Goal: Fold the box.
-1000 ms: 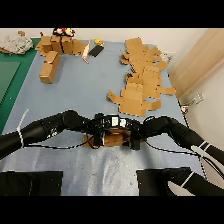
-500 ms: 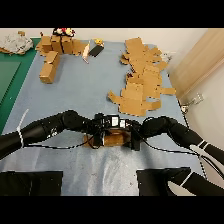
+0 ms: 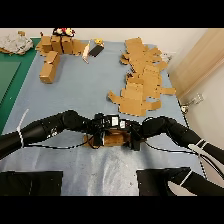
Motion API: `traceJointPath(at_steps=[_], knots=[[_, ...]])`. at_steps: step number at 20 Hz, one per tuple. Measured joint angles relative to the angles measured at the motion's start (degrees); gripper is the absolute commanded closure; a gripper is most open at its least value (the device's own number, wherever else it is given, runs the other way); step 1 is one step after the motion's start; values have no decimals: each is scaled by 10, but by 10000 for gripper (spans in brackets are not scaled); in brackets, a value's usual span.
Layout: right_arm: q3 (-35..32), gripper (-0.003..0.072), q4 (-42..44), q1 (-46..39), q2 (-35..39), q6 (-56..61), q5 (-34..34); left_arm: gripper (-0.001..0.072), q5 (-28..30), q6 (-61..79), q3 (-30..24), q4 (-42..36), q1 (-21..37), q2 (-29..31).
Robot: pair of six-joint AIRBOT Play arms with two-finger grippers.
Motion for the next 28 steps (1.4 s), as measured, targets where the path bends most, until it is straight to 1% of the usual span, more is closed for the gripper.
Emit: traceJointPath(at_steps=[1, 4, 28], knots=[[0, 130, 0, 0, 0, 0, 0, 696, 0, 0, 0, 0, 0, 0], [0, 158, 0, 0, 0, 0, -1, 696, 0, 0, 0, 0, 0, 0], [0, 157, -4, 1, 0, 0, -5, 696, 0, 0, 0, 0, 0, 0]])
